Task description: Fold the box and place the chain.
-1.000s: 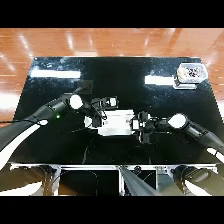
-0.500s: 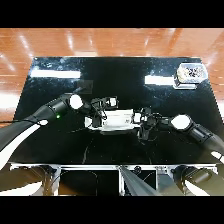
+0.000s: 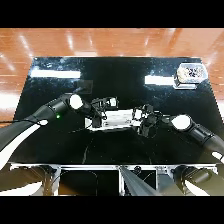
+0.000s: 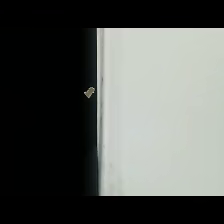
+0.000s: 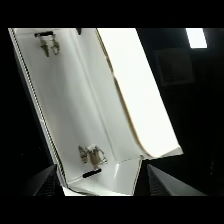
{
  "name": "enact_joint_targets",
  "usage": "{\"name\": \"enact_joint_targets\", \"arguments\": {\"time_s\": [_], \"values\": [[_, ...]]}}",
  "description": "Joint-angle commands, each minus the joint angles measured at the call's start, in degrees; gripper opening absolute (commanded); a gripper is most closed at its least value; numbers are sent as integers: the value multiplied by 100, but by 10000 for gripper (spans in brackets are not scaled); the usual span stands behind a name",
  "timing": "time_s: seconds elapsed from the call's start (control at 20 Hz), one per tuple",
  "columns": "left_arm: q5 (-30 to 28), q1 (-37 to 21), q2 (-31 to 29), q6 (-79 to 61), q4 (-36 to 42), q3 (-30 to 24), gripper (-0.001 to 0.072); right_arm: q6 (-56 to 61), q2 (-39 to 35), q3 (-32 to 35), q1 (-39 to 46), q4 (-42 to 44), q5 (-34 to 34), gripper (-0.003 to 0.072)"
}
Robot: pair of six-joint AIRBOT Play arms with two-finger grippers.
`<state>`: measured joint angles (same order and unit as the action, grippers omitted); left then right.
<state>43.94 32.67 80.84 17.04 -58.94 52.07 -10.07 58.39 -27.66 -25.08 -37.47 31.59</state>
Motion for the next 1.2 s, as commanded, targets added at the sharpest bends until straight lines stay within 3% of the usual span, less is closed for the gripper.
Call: {"name": "enact_joint_targets", "arguments": {"time_s": [0.0,0.2,0.4,0.9,1.15], "values": [[-2,-4,2,-7,-15,7,22,-2,24,0,-2,0,-166,709],[-2,-4,2,-7,-17,7,22,-271,243,0,-2,179,-302,709],[2,-4,2,-7,-20,7,22,-1340,417,-2,-2,1191,-284,709],[0,-9,2,-7,-42,7,22,-2061,660,-15,647,1469,1051,709],[0,-9,2,-7,-42,7,22,-2297,992,-85,664,1755,1075,709]]}}
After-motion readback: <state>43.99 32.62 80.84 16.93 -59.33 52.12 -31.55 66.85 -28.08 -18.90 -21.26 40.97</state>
